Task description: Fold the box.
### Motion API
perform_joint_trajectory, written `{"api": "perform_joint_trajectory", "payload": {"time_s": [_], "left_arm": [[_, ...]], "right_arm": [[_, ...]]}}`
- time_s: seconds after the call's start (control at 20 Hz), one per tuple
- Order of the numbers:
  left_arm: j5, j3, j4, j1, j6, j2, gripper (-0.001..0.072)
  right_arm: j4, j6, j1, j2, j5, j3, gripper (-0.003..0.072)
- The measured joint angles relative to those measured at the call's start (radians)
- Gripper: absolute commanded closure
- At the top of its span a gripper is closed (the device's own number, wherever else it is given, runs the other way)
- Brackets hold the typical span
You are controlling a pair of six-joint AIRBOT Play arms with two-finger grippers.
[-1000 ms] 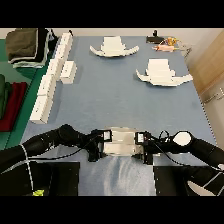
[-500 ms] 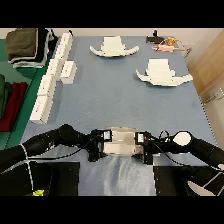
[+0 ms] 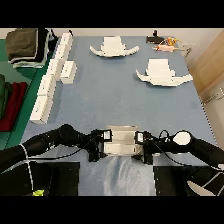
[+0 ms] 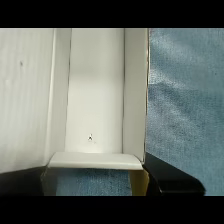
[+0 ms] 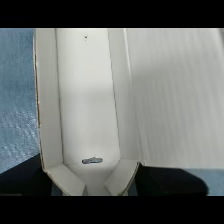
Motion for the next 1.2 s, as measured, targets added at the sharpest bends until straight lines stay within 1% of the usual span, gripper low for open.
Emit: {"api": "perform_joint_trajectory", "payload": {"time_s": [0.3, 0.4, 0.5, 0.75, 0.9, 1.0, 1.1, 1.2], "left_arm": [[0.000, 0.000, 0.000, 0.000, 0.000, 0.000, 0.0186], [0.000, 0.000, 0.000, 0.000, 0.000, 0.000, 0.0187], [0.000, 0.000, 0.000, 0.000, 0.000, 0.000, 0.0186], [0.000, 0.000, 0.001, 0.000, 0.000, 0.000, 0.0186], [0.000, 0.000, 0.001, 0.000, 0.000, 0.000, 0.0187], [0.000, 0.000, 0.001, 0.000, 0.000, 0.000, 0.0186], [0.000, 0.000, 0.001, 0.000, 0.000, 0.000, 0.0186], [0.000, 0.000, 0.001, 0.000, 0.000, 0.000, 0.0186]], "right_arm": [[-0.015, 0.026, -0.005, 0.018, 0.010, 0.000, -0.0034], [-0.051, 0.085, -0.009, 0.061, 0.019, 0.000, -0.0034], [-0.121, 0.172, -0.012, 0.127, 0.028, 0.000, -0.0034], [-0.343, 0.488, -0.014, 0.365, 0.090, 0.000, -0.0034], [-0.410, 0.693, -0.014, 0.513, 0.159, 0.000, -0.0032], [-0.402, 0.845, -0.014, 0.590, 0.192, 0.000, -0.0030], [-0.349, 1.030, -0.014, 0.642, 0.211, 0.000, -0.0030], [-0.282, 1.216, -0.014, 0.668, 0.220, 0.000, -0.0029]]}}
